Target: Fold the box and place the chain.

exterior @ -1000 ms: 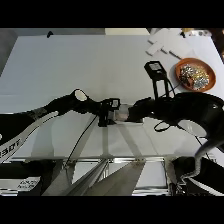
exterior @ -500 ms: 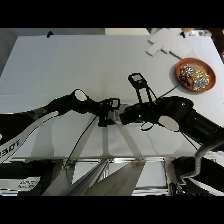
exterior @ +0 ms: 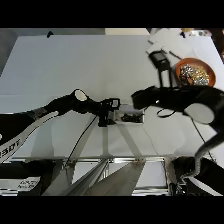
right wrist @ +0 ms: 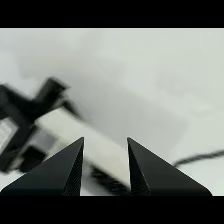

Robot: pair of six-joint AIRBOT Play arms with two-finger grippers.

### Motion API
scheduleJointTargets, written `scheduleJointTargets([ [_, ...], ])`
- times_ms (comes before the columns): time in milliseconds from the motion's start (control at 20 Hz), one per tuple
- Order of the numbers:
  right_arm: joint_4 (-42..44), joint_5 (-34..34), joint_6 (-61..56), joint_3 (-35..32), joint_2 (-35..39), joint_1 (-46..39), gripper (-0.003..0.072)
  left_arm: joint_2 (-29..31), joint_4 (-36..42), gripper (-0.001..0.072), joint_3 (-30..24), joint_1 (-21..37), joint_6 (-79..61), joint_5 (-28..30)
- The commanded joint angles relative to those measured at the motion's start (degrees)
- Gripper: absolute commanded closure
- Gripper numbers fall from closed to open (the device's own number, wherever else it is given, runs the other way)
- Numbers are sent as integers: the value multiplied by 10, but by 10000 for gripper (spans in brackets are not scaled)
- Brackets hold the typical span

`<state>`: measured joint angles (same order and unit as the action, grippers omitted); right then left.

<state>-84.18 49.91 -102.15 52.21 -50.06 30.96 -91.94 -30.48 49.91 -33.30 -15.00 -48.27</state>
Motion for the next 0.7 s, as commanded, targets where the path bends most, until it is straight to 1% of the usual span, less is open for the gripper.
scheduleJointTargets([
  [0,-41,59,7,13,-9,-130,381,0,0,701,0,0,0,0],
  [100,-38,63,14,13,-56,-169,381,0,0,701,0,0,0,0],
  [400,-39,67,35,14,-228,-172,381,0,0,701,0,0,0,0],
  [500,-36,65,35,14,-259,-171,381,0,0,701,0,0,0,0],
  [650,-36,54,35,14,-283,-172,382,0,0,701,0,0,0,0],
])
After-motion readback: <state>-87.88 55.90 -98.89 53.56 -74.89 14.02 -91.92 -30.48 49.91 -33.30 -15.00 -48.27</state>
